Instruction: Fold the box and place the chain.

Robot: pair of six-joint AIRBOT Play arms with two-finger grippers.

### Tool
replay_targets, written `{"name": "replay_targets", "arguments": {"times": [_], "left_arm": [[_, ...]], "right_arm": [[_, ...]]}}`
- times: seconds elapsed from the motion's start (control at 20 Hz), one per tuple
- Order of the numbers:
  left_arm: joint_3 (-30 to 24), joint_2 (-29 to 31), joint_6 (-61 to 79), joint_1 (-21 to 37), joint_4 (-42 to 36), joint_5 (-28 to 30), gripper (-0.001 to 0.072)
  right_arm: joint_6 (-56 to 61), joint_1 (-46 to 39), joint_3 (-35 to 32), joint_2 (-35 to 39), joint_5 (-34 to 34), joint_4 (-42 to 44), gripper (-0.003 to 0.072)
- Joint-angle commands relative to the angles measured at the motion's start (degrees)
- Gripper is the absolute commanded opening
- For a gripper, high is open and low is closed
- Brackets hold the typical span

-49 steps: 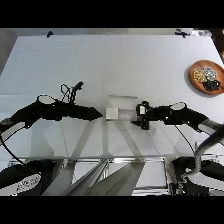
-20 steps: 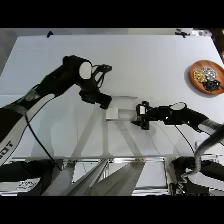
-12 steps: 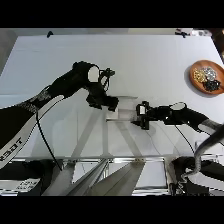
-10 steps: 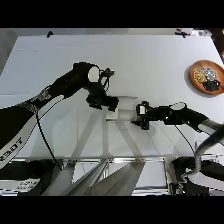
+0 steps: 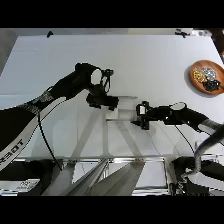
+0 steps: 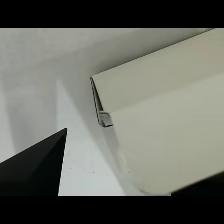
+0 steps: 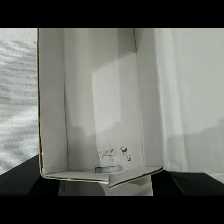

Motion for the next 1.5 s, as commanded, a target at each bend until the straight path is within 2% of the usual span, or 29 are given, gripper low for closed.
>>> {"name": "replay_targets", "arguments": {"times": [0.0,0.05,0.1,0.35,0.7,0.9,1.2,1.45], "left_arm": [[-0.5,0.0,-0.9,-0.8,0.3,1.4,0.0616],[-1.0,0.0,-1.4,-0.7,0.4,1.4,0.0549],[-1.5,0.0,-1.4,-0.7,0.5,1.4,0.0519],[-1.9,0.0,-1.6,-0.7,1.8,1.2,0.0516],[-1.9,2.2,0.1,-0.7,-0.7,1.5,0.0517],[-1.9,3.7,0.7,-0.6,0.4,-0.9,0.0517],[-2.1,3.5,-0.2,-0.6,1.6,-1.0,0.0517],[-5.5,3.5,-0.6,-0.7,1.4,-0.1,0.0517]], "right_arm": [[0.0,0.0,0.0,0.0,0.0,0.0,0.0422],[0.0,0.0,0.0,0.0,0.0,0.0,0.0422],[0.0,0.0,0.0,0.0,0.0,0.0,0.0422],[0.0,0.0,0.0,0.0,0.0,0.0,0.0422],[0.0,0.0,0.0,0.0,0.0,0.0,0.0422],[0.0,0.0,0.0,0.0,0.0,0.0,0.0422],[0.0,0.0,0.0,0.0,0.0,0.0,0.0422],[0.0,0.0,0.0,0.0,0.0,0.0,0.0422]]}}
